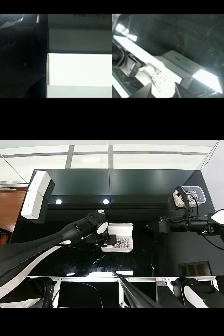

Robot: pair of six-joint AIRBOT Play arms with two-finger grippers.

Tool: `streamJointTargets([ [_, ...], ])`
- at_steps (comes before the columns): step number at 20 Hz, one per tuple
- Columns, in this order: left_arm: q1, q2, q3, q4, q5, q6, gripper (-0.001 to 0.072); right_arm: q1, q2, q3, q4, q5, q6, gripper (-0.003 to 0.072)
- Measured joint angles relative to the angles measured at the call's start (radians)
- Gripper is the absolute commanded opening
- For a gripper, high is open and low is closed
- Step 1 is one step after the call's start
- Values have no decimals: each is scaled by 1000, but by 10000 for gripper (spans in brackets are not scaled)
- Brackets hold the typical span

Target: Fold the box and place the chain.

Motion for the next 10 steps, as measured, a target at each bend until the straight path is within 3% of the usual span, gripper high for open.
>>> streamJointTargets([
  [1, 0, 0, 1, -2, 0, 4, 37, -8, 0, 0, 0, 10, -8, 348],
  [3, 0, 1, 9, -6, 0, 10, 440, -19, 0, 0, -4, 22, -22, 348],
  [4, 0, 4, 13, -6, 0, 8, 495, -23, 0, 0, -5, 25, -26, 348],
  [10, -1, 104, 28, 27, -18, 63, 495, -31, 0, 0, -23, 35, -36, 348],
])
